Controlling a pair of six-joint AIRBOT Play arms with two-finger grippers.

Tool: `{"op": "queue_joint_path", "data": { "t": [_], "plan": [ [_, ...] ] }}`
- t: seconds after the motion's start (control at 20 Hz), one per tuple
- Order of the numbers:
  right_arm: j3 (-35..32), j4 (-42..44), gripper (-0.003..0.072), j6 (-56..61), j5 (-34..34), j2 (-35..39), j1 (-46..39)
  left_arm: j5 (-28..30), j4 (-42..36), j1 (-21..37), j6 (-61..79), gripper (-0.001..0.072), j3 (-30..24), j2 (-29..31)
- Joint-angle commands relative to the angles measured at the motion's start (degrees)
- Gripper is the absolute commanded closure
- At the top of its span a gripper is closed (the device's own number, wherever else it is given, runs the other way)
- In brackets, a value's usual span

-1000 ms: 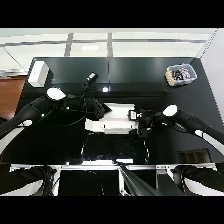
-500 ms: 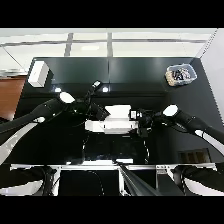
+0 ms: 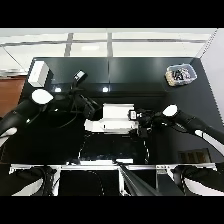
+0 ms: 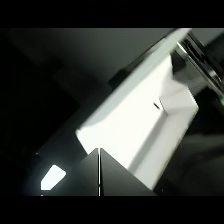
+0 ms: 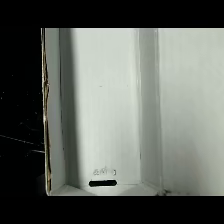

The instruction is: Fold the box and place the chain.

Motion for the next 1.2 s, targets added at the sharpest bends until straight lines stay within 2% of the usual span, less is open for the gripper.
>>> {"op": "queue_joint_path", "data": {
  "t": [0.0, 0.05, 0.1, 0.15, 0.2, 0.25, 0.35, 0.4, 0.65, 0.8, 0.85, 0.95, 1.05, 1.15],
  "plan": [
    [0.0, 0.0, 0.0378, 0.1, 0.1, 0.0, 0.0, -7.9, -0.6, 0.5, 20.3, 0.0679, -5.6, 4.6],
    [0.0, 0.0, 0.0378, 0.1, 0.1, 0.0, 0.0, -10.0, 1.9, 0.5, 26.0, 0.0677, -6.3, 4.3],
    [0.0, 0.0, 0.0378, 0.1, 0.1, 0.0, 0.0, -9.8, 4.9, 0.5, 30.7, 0.0574, -6.6, 4.2],
    [0.0, 0.0, 0.0378, 0.1, 0.1, 0.0, 0.0, -7.9, 7.2, 0.3, 35.2, 0.0276, -6.9, 4.1],
    [0.0, 0.0, 0.0378, 0.1, 0.1, 0.0, 0.0, -4.8, 9.5, -0.1, 37.5, 0.0039, -6.9, 4.1],
    [0.0, 0.0, 0.0378, 0.1, 0.1, 0.0, 0.0, -0.8, 11.5, -0.7, 37.7, 0.0009, -6.9, 3.9],
    [0.0, 0.0, 0.0378, 0.1, 0.1, 0.0, 0.0, 6.9, 14.7, -2.2, 37.7, 0.0013, -6.8, 3.0],
    [0.0, 0.0, 0.0378, 0.1, 0.1, 0.0, 0.0, 8.4, 14.5, -2.8, 37.7, 0.0013, -6.7, 1.7],
    [0.0, 0.0, 0.0379, 0.1, 0.1, 0.0, 0.0, 8.5, 13.1, -8.9, 40.0, 0.0021, -6.4, -4.4],
    [0.0, 0.0, 0.0378, 0.1, 0.1, 0.0, 0.0, 8.0, 12.6, -10.3, 40.0, 0.0029, -6.4, -5.1],
    [0.0, 0.0, 0.0378, 0.1, 0.1, 0.0, 0.0, 8.0, 11.1, -10.3, 39.9, 0.0109, -6.4, -5.1],
    [0.0, 0.0, 0.0378, 0.1, 0.1, 0.0, 0.0, 7.7, 6.3, -10.3, 39.5, 0.0443, -6.4, -5.1],
    [0.0, 0.0, 0.0378, 0.1, 0.1, 0.0, 0.0, 7.8, 3.1, -10.3, 39.8, 0.0445, -6.4, -5.1],
    [0.0, 0.0, 0.0379, 0.1, 0.1, 0.0, 0.0, 8.1, 3.1, -10.3, 39.8, 0.0444, -6.4, -5.1]
  ]
}}
